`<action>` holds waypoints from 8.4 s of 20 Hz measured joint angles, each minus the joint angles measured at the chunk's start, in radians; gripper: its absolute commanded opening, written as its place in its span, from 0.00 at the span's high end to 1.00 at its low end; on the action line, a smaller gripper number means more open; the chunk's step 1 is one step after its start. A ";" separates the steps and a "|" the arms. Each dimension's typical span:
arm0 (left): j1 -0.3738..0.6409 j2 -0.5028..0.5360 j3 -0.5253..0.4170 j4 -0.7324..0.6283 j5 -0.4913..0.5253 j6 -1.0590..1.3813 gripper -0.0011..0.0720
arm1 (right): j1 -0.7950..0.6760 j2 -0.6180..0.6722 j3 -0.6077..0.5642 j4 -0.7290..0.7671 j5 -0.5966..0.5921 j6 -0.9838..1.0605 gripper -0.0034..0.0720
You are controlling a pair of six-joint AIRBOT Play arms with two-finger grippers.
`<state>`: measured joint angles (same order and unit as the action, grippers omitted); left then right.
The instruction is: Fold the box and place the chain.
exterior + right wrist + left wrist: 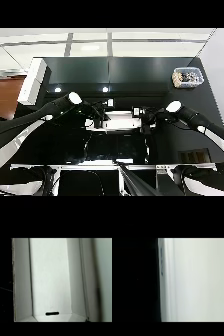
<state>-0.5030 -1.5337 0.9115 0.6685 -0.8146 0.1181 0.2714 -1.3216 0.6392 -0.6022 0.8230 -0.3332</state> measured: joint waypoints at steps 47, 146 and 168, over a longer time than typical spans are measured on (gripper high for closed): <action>0.136 0.314 0.000 0.330 -0.307 -0.640 0.95 | -0.001 -0.016 0.000 -0.001 -0.014 0.000 0.69; 0.042 0.387 -0.261 0.072 0.189 -0.523 0.95 | -0.002 -0.017 0.000 0.000 -0.001 0.003 0.69; 0.325 0.132 -0.328 -0.238 -0.199 -1.118 0.83 | -0.002 -0.017 0.000 0.000 -0.001 0.003 0.69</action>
<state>-0.1780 -1.4014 0.5838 0.4301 -1.0134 -0.9997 0.2695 -1.3388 0.6392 -0.6022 0.8223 -0.3298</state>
